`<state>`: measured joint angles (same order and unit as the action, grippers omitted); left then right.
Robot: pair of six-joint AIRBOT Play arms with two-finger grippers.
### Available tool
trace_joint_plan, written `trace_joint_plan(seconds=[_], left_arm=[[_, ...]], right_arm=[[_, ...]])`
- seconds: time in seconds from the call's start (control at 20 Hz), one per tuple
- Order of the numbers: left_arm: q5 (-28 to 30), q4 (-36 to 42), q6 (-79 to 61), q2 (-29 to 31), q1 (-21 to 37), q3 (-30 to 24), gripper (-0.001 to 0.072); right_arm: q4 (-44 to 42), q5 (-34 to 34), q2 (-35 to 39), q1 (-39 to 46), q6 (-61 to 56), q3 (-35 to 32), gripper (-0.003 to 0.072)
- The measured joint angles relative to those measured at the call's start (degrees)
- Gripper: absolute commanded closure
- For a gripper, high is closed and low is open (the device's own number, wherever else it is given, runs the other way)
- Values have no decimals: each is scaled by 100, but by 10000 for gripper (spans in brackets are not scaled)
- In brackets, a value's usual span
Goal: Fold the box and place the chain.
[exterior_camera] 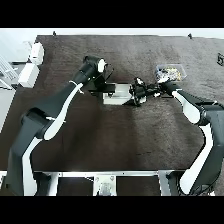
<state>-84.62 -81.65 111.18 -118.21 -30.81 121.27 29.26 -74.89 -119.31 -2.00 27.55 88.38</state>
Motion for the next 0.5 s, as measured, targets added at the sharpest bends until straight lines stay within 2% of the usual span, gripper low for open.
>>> trace_joint_plan(seconds=[0.35,0.5], left_arm=[[-778,76,-863,660,304,-50,66],[-695,433,-2048,807,654,-238,66]], right_arm=[[-7,7,0,0,-7,0,280],[-9,7,0,0,-9,0,280]])
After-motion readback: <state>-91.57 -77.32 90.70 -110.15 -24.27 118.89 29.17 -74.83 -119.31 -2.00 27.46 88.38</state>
